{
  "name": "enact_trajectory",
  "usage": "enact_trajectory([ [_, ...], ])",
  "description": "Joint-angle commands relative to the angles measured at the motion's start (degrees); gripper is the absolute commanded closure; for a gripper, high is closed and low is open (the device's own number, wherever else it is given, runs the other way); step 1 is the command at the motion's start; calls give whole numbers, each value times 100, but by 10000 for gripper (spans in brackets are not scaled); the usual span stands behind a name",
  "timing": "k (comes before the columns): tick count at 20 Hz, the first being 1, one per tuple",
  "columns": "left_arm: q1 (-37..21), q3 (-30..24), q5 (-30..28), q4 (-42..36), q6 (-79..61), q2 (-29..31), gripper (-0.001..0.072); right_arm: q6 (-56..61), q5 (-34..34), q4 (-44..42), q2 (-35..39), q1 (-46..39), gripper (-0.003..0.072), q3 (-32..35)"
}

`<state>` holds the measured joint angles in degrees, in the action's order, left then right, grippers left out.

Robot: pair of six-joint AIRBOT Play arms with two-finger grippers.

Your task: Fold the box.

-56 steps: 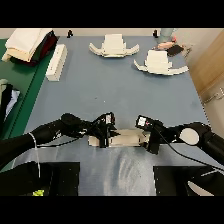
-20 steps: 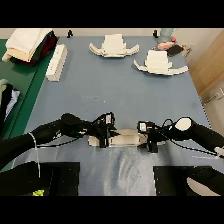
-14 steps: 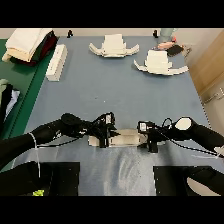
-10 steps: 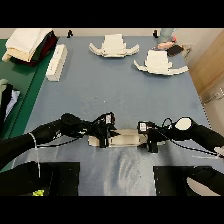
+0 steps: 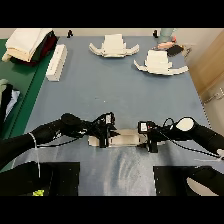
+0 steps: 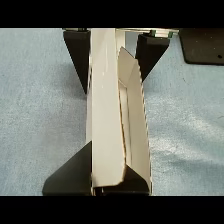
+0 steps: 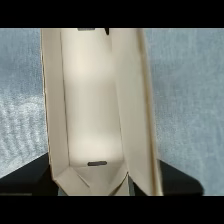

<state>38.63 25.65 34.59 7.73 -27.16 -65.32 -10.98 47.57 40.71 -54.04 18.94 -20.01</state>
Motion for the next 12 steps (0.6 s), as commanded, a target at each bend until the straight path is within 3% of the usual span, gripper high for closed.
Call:
enact_trajectory([
  [1, -4, 0, 0, 0, -2, -4, 694, 70, -9, 37, 17, -4, 78, -2],
  [11, -4, 0, 0, 2, -2, -4, 694, 66, -120, 37, -4, -4, 102, 122],
  [12, -4, 0, 0, 0, -2, -4, 694, 66, -114, 26, -4, -4, 141, 122],
])
